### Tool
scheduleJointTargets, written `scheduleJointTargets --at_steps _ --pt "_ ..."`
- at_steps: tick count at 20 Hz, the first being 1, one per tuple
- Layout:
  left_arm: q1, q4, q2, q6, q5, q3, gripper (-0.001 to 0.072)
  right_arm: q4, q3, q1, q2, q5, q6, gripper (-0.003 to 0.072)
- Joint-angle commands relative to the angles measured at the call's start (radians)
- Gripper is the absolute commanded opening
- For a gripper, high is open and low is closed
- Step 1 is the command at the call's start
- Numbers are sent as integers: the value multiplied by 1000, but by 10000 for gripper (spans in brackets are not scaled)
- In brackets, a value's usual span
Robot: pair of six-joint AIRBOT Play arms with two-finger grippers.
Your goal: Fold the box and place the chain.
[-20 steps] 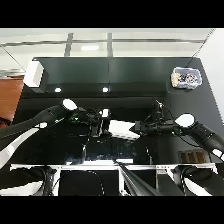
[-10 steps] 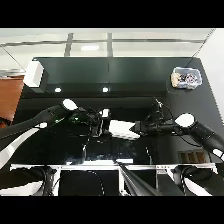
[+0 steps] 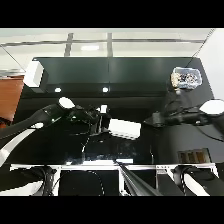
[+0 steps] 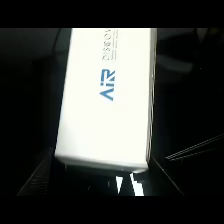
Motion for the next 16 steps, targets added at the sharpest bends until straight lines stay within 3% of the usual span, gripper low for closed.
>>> scheduleJointTargets --at_steps 1,4,7,11,16 --pt "59 142 79 -207 -30 1 711 -119 27 -223 120 154 -7 13" --pt "88 158 148 -291 -108 14 707 -155 27 -340 183 175 -7 12" --pt "-17 126 130 -313 -100 90 688 -138 22 -346 183 104 -7 12" --pt "-179 130 -35 -347 -42 248 688 -133 22 -346 183 61 -8 12" --pt "-251 146 -203 -381 -85 392 692 -136 22 -346 183 65 -8 13"
